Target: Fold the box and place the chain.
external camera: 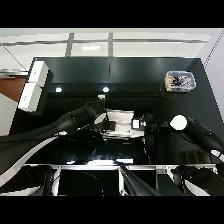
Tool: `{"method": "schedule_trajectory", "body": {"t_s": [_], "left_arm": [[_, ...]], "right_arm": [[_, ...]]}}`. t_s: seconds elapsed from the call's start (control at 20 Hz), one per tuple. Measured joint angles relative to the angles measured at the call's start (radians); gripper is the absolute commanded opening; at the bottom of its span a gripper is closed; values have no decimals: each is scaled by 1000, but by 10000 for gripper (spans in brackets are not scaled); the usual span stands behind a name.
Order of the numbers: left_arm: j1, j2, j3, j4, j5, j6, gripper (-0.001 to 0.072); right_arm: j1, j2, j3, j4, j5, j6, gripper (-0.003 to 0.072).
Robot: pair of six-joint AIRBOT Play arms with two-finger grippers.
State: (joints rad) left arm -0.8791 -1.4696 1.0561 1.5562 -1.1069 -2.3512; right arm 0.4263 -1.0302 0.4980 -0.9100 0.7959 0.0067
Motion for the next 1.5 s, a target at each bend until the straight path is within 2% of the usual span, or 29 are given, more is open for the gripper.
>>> {"method": "schedule_trajectory", "body": {"t_s": [0.1,0.15,0.2,0.4,0.45,0.5,0.55,0.7,0.75,0.9,0.95,1.5], "left_arm": [[0,-5,0,4,0,-3,32],[0,-8,-2,6,0,-4,32],[0,-9,-2,7,0,-4,32],[0,-13,-4,9,0,-5,32],[0,-13,-4,9,0,-5,32],[0,-13,-4,9,0,-5,32],[0,-13,-4,10,0,-5,32],[0,-13,-4,10,0,-6,32],[0,-13,-4,10,0,-6,32],[0,-13,-4,9,0,-6,32],[0,-13,-4,9,0,-6,32],[0,-13,-4,7,6,-7,32]], "right_arm": [[0,-7,0,18,2,0,693],[0,-10,1,30,0,-5,659],[0,-13,1,40,-5,-12,528],[0,-30,1,99,-30,-24,521],[2,-38,1,110,-32,-27,380],[3,-44,1,121,-32,-29,319],[6,-50,1,129,-31,-29,294],[23,-59,1,148,-26,-29,288],[31,-60,1,157,-26,-29,156],[51,-63,1,192,-40,-28,154],[56,-63,1,204,-48,-27,121],[68,-101,1,338,-109,-10,128]]}}
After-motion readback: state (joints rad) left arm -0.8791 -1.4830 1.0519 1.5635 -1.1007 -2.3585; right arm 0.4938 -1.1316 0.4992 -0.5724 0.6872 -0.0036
